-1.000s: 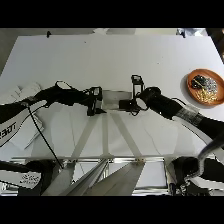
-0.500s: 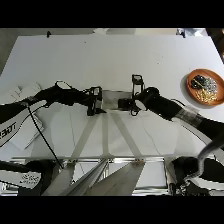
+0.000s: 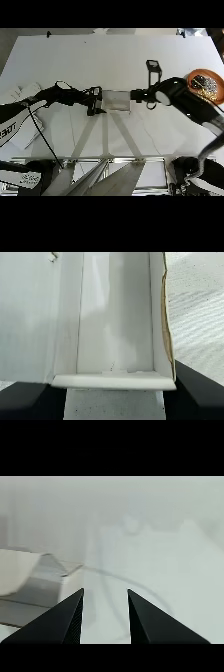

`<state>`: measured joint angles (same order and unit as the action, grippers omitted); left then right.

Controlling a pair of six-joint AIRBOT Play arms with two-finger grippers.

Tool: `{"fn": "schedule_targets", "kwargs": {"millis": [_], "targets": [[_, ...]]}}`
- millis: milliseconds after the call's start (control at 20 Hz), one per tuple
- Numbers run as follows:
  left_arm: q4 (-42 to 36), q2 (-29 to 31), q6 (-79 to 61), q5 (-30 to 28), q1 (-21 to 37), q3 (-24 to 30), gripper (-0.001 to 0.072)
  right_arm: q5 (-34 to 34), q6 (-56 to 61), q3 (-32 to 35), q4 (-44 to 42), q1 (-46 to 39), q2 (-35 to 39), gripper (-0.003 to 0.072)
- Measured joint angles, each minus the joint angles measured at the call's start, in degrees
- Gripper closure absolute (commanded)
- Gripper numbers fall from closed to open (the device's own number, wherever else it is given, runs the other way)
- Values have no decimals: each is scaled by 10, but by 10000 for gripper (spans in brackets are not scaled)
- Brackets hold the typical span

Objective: Fold the box and place the chain.

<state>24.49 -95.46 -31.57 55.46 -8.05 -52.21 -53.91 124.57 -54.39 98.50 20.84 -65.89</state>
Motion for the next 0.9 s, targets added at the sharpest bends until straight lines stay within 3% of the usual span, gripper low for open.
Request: {"fn": "schedule_targets", "kwargs": {"millis": [250, 350, 450, 650, 900], "targets": [[0, 0, 0, 0, 0, 0, 692, -63, -151, 0, 73, -151, 67, 390], [0, 0, 0, 0, 0, 0, 692, -58, -207, 0, 81, -236, 74, 389], [0, 0, 0, 0, 0, 0, 692, -33, -257, 0, 76, -326, 71, 340], [0, 0, 0, 0, 0, 0, 692, 5, -350, 0, 38, -486, 13, 281], [0, 0, 0, 0, 0, 0, 692, 63, -395, 0, 11, -587, -83, 281]]}}
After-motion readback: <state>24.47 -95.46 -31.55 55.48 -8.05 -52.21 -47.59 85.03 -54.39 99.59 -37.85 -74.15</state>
